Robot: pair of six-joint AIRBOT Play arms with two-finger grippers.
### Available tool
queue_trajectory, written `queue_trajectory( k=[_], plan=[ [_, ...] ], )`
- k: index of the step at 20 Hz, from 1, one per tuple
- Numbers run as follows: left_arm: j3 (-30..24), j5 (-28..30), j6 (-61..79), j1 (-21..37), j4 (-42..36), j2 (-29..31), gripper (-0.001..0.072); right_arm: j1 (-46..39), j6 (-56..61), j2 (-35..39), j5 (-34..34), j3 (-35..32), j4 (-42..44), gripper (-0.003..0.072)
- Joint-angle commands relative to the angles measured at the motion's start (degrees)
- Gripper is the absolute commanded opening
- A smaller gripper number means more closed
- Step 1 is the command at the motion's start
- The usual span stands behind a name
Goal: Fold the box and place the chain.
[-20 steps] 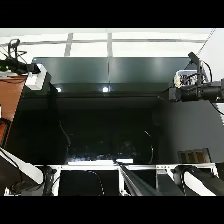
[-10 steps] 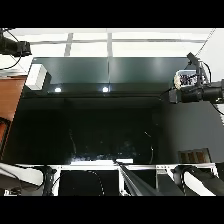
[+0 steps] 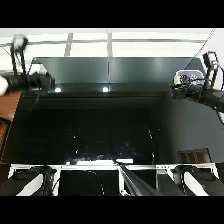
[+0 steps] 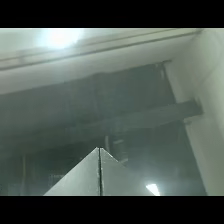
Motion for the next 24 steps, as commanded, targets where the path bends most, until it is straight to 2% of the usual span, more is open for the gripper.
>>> queue_trajectory(
  k=[1,4,24],
  plan=[
    [-16.2,9.1,0.1,-0.3,0.1,9.9,0.0026,0.0,-1.3,0.8,-12.0,-5.6,-0.8,0.0015],
    [-16.8,9.2,0.1,0.0,0.2,11.1,0.0027,0.0,-1.3,0.8,-8.4,-5.6,-1.2,0.0016],
    [-16.8,9.2,0.1,0.0,0.2,11.0,0.0027,0.0,-1.3,0.8,-8.3,-5.6,-1.2,0.0015]
  ],
)
